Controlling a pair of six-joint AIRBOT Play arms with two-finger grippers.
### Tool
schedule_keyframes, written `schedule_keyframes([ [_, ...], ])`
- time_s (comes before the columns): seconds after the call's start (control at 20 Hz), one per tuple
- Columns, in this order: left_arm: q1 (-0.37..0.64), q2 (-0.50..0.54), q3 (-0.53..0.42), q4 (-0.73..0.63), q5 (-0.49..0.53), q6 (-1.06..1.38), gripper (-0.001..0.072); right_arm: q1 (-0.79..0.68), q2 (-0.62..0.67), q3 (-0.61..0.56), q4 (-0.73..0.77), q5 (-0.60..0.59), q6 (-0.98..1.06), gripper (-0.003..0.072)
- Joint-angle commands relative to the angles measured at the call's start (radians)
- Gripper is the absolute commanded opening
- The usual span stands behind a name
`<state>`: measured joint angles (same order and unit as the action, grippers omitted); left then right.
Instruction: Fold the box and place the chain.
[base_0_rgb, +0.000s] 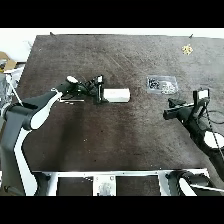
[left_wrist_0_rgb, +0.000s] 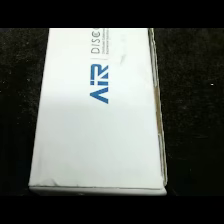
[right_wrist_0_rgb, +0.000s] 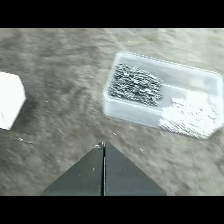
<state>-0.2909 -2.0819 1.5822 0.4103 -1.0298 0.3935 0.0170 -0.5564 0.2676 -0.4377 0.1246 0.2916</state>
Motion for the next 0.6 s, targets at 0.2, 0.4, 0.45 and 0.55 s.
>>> schedule_keyframes([
  [0.2,0.0,0.0,0.0,0.001,-0.003,0.0,0.0269,-0.001,0.039,-0.06,-0.003,-0.055,0.001,0.0002],
  [0.4,0.002,0.008,0.0,0.0,-0.029,-0.028,0.001,0.0,0.039,-0.06,-0.003,-0.057,0.001,0.0002],
  [0.45,0.002,0.026,0.001,0.0,-0.024,-0.04,0.001,-0.001,0.039,-0.06,-0.003,-0.059,0.001,0.0002],
  [0.55,0.002,0.087,0.015,0.0,0.013,-0.057,0.001,-0.001,0.039,-0.06,-0.003,-0.059,0.001,0.0002],
])
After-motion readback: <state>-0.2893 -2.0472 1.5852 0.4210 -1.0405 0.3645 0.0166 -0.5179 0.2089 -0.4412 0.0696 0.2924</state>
